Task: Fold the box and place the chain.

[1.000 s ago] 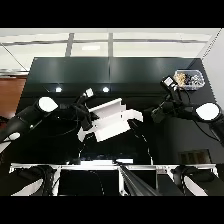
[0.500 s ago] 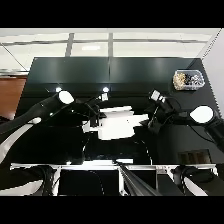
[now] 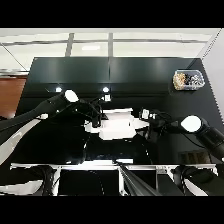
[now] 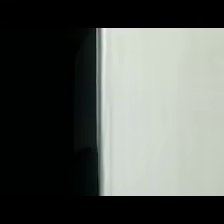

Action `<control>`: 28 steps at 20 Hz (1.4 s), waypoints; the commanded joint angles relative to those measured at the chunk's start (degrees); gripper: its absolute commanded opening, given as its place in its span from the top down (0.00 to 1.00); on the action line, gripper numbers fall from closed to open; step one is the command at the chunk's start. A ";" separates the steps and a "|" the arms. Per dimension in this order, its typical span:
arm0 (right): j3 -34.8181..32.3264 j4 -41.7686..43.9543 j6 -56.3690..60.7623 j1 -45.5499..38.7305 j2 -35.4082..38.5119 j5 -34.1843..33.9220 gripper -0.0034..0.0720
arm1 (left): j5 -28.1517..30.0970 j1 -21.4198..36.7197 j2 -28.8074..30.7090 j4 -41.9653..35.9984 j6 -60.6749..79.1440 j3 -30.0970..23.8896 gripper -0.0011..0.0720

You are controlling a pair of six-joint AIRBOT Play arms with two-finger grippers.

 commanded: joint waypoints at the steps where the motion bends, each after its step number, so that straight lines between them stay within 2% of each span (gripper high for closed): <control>1: -1.14 0.02 -3.04 0.76 -0.87 -0.20 0.08 | -1.03 -0.98 -0.20 0.52 0.07 0.07 0.95; 5: -1.14 0.04 -7.82 3.67 -4.98 -0.39 0.08 | -1.03 -0.98 -0.22 0.50 0.07 0.07 0.95; 8: -1.03 -3.85 -9.86 3.72 -5.75 -1.14 0.08 | -1.07 -0.98 -0.22 0.50 0.04 0.07 0.95; 11: 1.57 -5.07 -9.75 2.16 -5.75 4.35 0.08 | -1.05 -0.98 -0.22 0.50 0.07 0.07 0.95; 20: 1.57 -6.05 -8.52 0.57 -5.77 9.68 0.08 | -3.19 -1.22 -0.17 0.50 3.06 0.07 0.95; 25: -0.68 6.99 -10.82 2.21 -7.78 5.66 0.08 | -1.01 -1.29 -0.22 0.46 3.04 0.07 0.95; 28: -1.22 7.91 -12.35 5.25 -9.70 3.13 0.08 | -0.61 -1.29 -0.22 0.48 3.06 0.07 0.95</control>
